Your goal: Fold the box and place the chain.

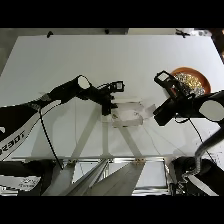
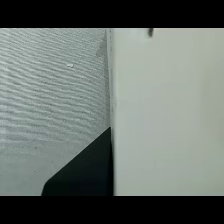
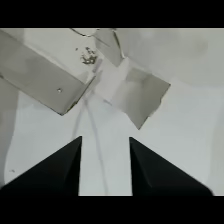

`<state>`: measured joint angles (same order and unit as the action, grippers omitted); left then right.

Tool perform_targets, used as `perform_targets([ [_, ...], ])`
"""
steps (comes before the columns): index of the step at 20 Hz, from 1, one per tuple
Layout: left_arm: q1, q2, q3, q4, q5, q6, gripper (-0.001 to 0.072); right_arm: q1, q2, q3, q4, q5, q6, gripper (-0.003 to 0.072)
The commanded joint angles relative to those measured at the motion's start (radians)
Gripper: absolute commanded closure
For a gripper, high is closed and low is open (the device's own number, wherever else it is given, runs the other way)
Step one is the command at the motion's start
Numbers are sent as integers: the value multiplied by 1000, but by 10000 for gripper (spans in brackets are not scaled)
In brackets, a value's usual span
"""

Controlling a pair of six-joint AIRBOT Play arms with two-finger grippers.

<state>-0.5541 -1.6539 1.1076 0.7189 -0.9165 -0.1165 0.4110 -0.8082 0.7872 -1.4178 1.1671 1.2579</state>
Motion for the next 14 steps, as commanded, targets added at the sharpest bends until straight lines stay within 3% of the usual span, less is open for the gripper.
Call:
perform_targets([
  [1, 0, -1, 0, 0, 0, 0, 696, 0, -1, 1, 57, -2, -204, 517],
  [5, 0, -1, 0, 0, 0, 0, 696, 0, -17, 1, 43, 31, -372, 676],
  [8, 0, -1, 0, 0, 0, 0, 696, 0, -41, 1, 43, 60, -507, 675],
  [12, -1, -1, 0, 0, 0, 0, 696, 0, -63, 1, 53, 51, -527, 665],
  [14, -1, -1, 0, 0, 0, 0, 696, 0, -90, 0, 56, 35, -551, 283],
])
